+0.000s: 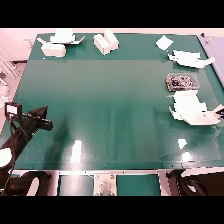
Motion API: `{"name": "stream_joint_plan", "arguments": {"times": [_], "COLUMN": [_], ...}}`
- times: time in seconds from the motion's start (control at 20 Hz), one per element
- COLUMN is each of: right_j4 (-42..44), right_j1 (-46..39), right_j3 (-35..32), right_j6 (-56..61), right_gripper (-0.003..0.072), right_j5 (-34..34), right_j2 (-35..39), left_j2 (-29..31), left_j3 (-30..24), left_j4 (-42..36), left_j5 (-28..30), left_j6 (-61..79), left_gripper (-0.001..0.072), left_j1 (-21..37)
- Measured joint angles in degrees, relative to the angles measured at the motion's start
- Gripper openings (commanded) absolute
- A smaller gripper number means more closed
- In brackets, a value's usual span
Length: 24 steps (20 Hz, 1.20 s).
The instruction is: Fold the box and place the chain.
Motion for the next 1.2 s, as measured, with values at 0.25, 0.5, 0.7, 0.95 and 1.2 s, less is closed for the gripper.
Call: {"name": "stream_joint_plan", "arguments": {"times": [0.25, 0.5, 0.7, 0.95, 1.2], "right_j4": [0.33, 0.57, 1.29, 4.00, 4.46], "right_j1": [0.09, 0.11, 0.11, 0.20, 0.35], "right_j3": [0.13, 0.22, 0.22, 0.26, 0.28], "right_j6": [-1.81, -2.69, -2.86, -4.20, -4.66], "right_gripper": [0.0502, 0.0502, 0.0490, 0.0491, 0.0494], "right_j5": [-1.73, -3.63, -3.48, -2.99, -2.54], "right_j2": [-1.51, -2.47, -4.42, -5.90, -6.27], "left_j2": [0.00, 0.00, 0.00, 0.00, 0.00], "left_j3": [0.00, 0.00, 0.00, 0.00, 0.00], "left_j4": [0.00, -0.02, 0.00, 0.00, 0.00], "left_j5": [0.00, -0.02, -0.02, -0.04, 0.00], "left_j6": [-0.02, -0.02, -0.02, -0.02, -0.02], "left_gripper": [0.0023, 0.0023, 0.0023, 0.0023, 0.0023], "left_j1": [0.00, 0.00, 0.00, 0.00, 0.00]}}
